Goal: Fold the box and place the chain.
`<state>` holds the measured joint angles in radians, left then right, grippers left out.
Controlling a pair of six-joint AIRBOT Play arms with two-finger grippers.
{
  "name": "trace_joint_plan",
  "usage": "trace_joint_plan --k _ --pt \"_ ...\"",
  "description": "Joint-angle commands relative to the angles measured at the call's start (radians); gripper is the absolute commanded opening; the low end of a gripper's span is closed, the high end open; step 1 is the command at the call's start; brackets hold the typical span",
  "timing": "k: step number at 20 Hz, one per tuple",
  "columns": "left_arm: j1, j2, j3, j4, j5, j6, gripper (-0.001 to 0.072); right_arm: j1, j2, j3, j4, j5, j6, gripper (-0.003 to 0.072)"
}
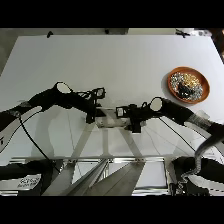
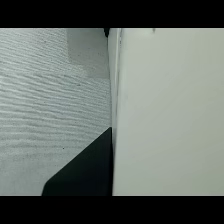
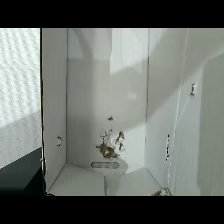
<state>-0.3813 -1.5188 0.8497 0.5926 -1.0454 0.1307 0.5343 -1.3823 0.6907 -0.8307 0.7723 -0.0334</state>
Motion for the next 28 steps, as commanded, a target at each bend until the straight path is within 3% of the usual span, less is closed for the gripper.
trace_joint_plan --k 1,12,13,14,15,20,22,24,25,27,28 --pt "0.001 0.000 0.000 0.000 0.000 0.000 0.0011 0.001 0.000 0.000 0.000 0.004 0.002 0.0549" --pt "0.003 0.003 0.001 0.008 -0.013 0.000 0.0017 0.001 0.000 0.000 0.000 0.004 0.002 0.0549" --pt "0.003 0.008 0.001 0.015 -0.013 0.000 0.0091 0.001 0.000 0.000 0.000 0.004 0.002 0.0549" --pt "0.003 0.020 0.000 0.024 -0.019 -0.010 0.0295 0.001 0.000 0.000 0.000 0.004 0.002 0.0549" --pt "0.003 0.034 0.000 0.031 -0.016 -0.032 0.0379 0.001 0.000 0.000 0.000 0.004 0.002 0.0549" --pt "0.029 0.152 0.001 0.204 -0.046 -0.213 0.0460 0.001 0.000 0.000 0.000 0.003 0.002 0.0549" --pt "0.052 0.222 0.001 0.308 -0.077 -0.319 0.0450 0.001 0.000 0.000 0.000 0.002 0.002 0.0549" --pt "0.080 0.316 0.001 0.419 -0.103 -0.500 0.0364 0.001 0.000 0.000 0.000 0.002 0.002 0.0549" --pt "0.093 0.369 0.001 0.465 -0.122 -0.597 0.0307 0.001 0.000 0.000 0.000 0.002 0.002 0.0549" --pt "0.109 0.475 0.000 0.477 -0.201 -0.689 0.0006 0.001 0.000 0.000 0.000 0.001 0.002 0.0549" --pt "0.105 0.517 0.000 0.431 -0.254 -0.674 0.0006 0.001 0.000 0.000 0.000 0.002 0.002 0.0549"
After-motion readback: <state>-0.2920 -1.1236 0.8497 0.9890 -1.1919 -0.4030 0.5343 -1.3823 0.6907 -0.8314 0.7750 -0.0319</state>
